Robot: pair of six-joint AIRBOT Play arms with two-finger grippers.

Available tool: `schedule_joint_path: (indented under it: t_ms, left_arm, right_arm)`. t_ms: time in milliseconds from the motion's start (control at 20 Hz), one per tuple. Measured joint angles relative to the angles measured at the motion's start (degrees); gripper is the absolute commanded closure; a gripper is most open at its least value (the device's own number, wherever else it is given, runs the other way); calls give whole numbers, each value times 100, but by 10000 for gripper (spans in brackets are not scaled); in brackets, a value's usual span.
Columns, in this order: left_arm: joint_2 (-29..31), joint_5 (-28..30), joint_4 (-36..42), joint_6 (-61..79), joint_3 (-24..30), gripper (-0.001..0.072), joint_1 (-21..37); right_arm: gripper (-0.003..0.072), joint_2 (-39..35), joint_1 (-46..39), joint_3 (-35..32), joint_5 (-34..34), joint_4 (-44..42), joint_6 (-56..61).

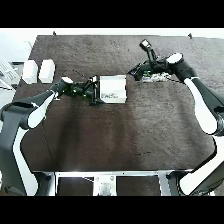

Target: Fold the box and place the chain.

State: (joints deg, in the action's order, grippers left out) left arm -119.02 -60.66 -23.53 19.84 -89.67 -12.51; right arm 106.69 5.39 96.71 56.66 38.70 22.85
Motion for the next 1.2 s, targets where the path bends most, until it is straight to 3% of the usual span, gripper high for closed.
schedule_joint_path:
  t_ms: [250,550,650,800,1150,1200]
  left_arm:
    - [0,0,0,0,0,180,0]
    - [0,0,0,0,0,179,0]
    - [0,2,0,0,0,180,2]
    - [0,2,0,0,-2,180,0]
    - [0,7,0,2,0,180,0]
    - [0,7,0,2,0,180,0]
  right_arm:
    - [670,157,160,129,323,-26,-173]
    - [668,190,210,428,1394,-33,-188]
    - [642,190,232,494,1722,-39,-92]
    - [532,190,271,538,2011,-37,-11]
    - [527,278,518,557,2068,74,-133]
    - [482,304,566,557,2044,116,-164]
